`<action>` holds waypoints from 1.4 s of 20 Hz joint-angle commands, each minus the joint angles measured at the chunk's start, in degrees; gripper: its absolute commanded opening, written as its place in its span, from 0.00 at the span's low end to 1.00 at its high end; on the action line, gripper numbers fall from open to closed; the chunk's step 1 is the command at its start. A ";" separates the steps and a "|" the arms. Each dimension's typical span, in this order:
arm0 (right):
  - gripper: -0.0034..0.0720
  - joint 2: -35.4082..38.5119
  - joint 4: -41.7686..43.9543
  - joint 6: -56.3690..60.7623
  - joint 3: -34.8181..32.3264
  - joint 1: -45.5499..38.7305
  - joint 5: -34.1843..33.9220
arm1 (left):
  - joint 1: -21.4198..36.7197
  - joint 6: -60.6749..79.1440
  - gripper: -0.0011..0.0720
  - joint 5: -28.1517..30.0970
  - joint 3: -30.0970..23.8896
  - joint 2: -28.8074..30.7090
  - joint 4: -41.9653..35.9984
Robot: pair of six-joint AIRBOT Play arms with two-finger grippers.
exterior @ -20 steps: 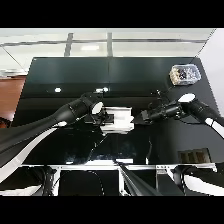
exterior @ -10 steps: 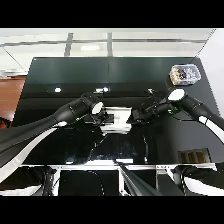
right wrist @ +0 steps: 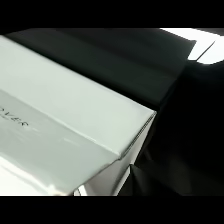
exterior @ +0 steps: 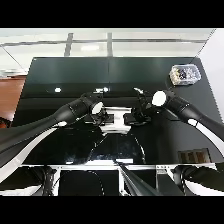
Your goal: Fold the box and place the chain.
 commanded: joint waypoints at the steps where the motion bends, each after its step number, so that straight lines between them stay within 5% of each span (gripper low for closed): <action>1: 0.53 -0.04 -11.37 12.48 2.27 3.50 -0.04 | 0.00 0.04 0.05 -0.09 0.04 0.00 0.07; 10: 0.49 -3.76 -29.53 34.10 9.27 12.20 5.33 | 0.00 0.20 0.05 -0.09 0.04 0.00 0.11; 28: 0.45 -7.50 -28.46 37.57 9.35 14.03 5.53 | 0.00 0.20 0.05 -0.09 0.04 0.00 0.09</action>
